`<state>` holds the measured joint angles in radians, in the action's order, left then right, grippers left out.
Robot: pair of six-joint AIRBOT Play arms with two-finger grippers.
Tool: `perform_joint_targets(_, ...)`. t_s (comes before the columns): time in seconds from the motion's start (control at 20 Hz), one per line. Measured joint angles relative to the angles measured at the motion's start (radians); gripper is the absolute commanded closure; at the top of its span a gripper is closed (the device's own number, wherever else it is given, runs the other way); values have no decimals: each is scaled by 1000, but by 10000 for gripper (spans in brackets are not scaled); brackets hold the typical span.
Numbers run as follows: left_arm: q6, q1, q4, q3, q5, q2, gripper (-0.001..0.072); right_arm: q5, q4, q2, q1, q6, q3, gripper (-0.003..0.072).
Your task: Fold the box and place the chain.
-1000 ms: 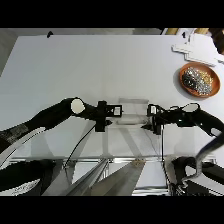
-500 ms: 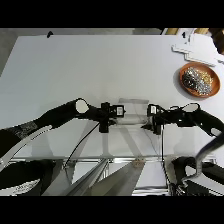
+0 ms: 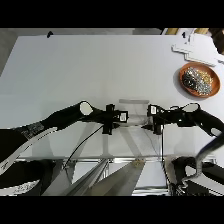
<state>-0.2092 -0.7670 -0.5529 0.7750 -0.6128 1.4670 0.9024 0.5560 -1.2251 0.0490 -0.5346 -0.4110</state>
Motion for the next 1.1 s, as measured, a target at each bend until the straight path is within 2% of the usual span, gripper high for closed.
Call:
perform_joint_targets(0.05, -8, -4, 5, 0, 0, 2, 353, 0, 0, 0, 0, 1, 0, 272)
perform_joint_targets(0.15, -22, -9, 12, 0, 3, 4, 250, 0, 0, 0, 0, 3, 0, 272)
perform_joint_targets(0.3, -28, -12, 15, 0, 3, 5, 197, 2, -1, 0, 0, 5, 0, 272)
perform_joint_targets(0.5, -27, -13, 16, 0, 1, 4, 212, 1, -2, 0, 0, 6, 0, 272)
perform_joint_targets(0.55, -13, -13, 9, 0, -6, -2, 236, 2, -2, 0, 0, 6, 1, 272)
perform_joint_targets(0.65, 40, -10, -16, 0, -13, -24, 330, 3, -3, 0, 0, 7, 1, 273)
perform_joint_targets(0.8, 196, -1, -99, 0, -42, -83, 332, 0, -5, 0, 0, 7, 1, 272)
perform_joint_targets(0.85, 272, 2, -134, 0, -59, -108, 389, -2, -6, 0, 0, 7, 1, 272)
perform_joint_targets(0.95, 441, 11, -191, 0, -97, -161, 710, -6, -8, 0, 0, 8, 1, 272)
perform_joint_targets(1.1, 697, 26, -267, 0, -150, -252, 706, -6, -7, 0, 0, 10, 0, 273)
